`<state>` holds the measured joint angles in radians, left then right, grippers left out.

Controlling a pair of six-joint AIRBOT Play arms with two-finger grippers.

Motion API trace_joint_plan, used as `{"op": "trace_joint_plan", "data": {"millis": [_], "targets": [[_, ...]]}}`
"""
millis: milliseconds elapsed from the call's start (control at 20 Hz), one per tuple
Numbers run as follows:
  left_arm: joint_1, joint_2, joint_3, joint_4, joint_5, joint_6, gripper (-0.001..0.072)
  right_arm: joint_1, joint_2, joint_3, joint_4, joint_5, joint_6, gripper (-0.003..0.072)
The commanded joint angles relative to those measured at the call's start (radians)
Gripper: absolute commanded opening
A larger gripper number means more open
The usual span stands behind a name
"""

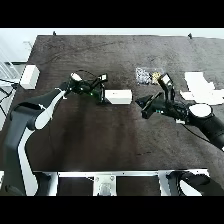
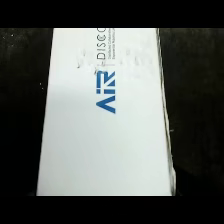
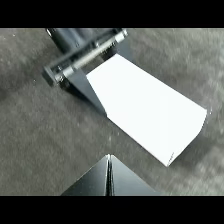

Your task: Fold the box and place the chain.

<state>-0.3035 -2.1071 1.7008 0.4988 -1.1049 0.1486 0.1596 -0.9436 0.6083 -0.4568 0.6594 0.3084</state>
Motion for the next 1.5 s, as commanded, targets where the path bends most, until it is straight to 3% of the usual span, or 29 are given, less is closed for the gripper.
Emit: {"op": "trace_joint_plan", "data": {"millis": [0,200,350,600,800,1200,1450], "targets": [[0.012,0.037,0.016,-0.030,-0.057,-0.109,0.0020,0.000,0.018,-0.054,0.008,-0.024,0.006,0.0009],[0.068,0.196,0.017,-0.029,-0.046,-0.260,0.0016,-0.010,0.018,-0.056,0.008,-0.024,0.006,0.0009],[0.136,0.342,0.015,-0.021,0.026,-0.369,0.0015,-0.020,0.018,-0.061,0.008,-0.024,0.006,0.0009],[0.207,0.560,-0.060,0.174,0.297,-0.566,0.0015,-0.020,0.018,-0.062,0.008,-0.024,0.006,0.0009],[0.253,0.696,-0.230,0.269,0.560,-0.695,0.0016,-0.020,0.017,-0.063,0.008,-0.024,0.006,0.0009],[0.426,0.679,-0.541,0.257,0.800,-0.780,0.0019,-0.020,0.016,-0.063,0.008,-0.037,0.006,0.0009],[0.465,0.547,-0.562,0.253,0.864,-0.776,0.0020,-0.019,0.016,-0.063,0.011,-0.079,0.006,0.0009]]}}
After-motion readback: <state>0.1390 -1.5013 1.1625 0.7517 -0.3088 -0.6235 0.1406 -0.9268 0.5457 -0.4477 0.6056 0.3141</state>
